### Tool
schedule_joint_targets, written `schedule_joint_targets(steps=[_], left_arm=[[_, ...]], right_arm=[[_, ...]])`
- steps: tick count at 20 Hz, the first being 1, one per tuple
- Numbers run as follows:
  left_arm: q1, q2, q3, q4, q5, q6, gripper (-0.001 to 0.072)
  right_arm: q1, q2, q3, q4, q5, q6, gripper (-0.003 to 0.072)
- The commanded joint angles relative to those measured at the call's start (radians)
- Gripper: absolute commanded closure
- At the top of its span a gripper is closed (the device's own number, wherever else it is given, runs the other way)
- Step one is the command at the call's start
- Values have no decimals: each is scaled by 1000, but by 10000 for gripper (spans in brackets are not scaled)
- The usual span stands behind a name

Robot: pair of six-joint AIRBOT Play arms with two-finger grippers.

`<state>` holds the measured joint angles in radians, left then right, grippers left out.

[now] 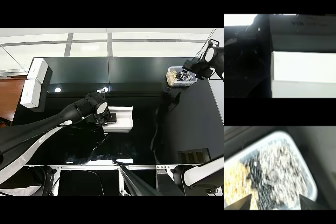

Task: Fold the box and place the chain.

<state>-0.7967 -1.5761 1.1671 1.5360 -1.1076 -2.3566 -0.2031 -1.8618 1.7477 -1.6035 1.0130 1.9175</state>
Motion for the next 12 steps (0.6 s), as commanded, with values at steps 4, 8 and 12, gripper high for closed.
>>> schedule_joint_targets(steps=[4, 8, 12], left_arm=[[1, 0, 0, 0, -1, 0, 684], [1, 0, 0, 0, 0, 0, 684], [1, 0, 0, 0, 0, 0, 684]], right_arm=[[-37, -237, 290, 49, 131, 27, 17], [-39, -258, 290, 1, 180, 43, 199], [-38, -253, 294, 86, 229, -40, 631]])
